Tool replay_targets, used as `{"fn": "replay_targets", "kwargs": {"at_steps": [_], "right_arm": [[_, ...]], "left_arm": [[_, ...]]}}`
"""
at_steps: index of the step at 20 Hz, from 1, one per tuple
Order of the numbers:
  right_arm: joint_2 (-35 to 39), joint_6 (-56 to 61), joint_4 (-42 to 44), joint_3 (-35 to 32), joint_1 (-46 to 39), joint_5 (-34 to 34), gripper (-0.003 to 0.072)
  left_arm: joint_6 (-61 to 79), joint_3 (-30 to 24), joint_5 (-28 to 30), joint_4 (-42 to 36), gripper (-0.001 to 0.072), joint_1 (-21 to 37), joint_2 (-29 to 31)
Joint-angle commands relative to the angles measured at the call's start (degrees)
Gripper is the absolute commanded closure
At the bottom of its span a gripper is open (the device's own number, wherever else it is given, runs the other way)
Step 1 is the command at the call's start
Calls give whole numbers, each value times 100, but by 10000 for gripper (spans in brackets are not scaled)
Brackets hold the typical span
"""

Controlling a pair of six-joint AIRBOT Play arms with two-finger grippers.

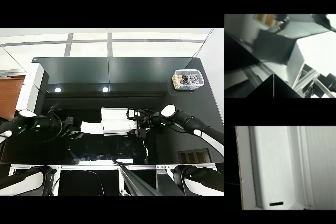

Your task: Fold the box and place the chain.

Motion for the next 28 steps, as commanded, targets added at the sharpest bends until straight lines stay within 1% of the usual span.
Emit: {"fn": "replay_targets", "kwargs": {"at_steps": [1, 3, 6, 7, 8, 10, 11, 14, 17, 18, 21, 22, 24, 26, 27, 28], "right_arm": [[-2, 2, 2, 0, 4, 2, 431], [-2, 2, 2, 0, 4, 2, 431], [-2, 2, 2, 0, 4, 4, 432], [-2, 2, 2, 0, 4, 4, 432], [-2, 2, 2, 0, 4, 4, 432], [-2, 2, 2, 0, 4, 4, 432], [-2, 2, 2, 0, 4, 4, 432], [-2, 2, 2, 0, 4, 4, 432], [-2, 4, 2, 0, 4, 2, 432], [-2, 4, 2, 0, 4, 2, 432], [-2, 4, 2, 0, 4, 4, 432], [-2, 2, 2, 0, 4, 2, 432], [-2, 2, 2, 0, 4, 2, 432], [-2, 2, 2, 0, 4, 2, 432], [-2, 2, 2, 0, 4, 2, 432], [-2, 4, 2, 0, 4, 2, 432]], "left_arm": [[262, 382, 31, -328, 684, -645, -619], [376, 719, -63, -345, 683, -935, -852], [640, 1158, -671, -339, 674, -994, -1073], [643, 1248, -817, -308, 563, -960, -1080], [643, 1320, -960, -310, 394, -914, -1080], [640, 1416, -1165, -330, 102, -852, -1080], [640, 1464, -1241, -354, 3, -852, -1080], [634, 1585, -1390, -640, 3, -997, -1078], [444, 1749, -1303, -627, 8, -1370, -1078], [345, 1821, -1252, -625, 27, -1504, -1078], [87, 2065, -1115, -608, 50, -1779, -1049], [-92, 2164, -1069, -560, 97, -1849, -1045], [-470, 2358, -960, -166, 97, -1965, -1019], [-1047, 2551, -868, 466, 97, -2090, -990], [-1239, 2632, -828, 678, 97, -2175, -986], [-1331, 2691, -809, 726, 97, -2253, -986]]}}
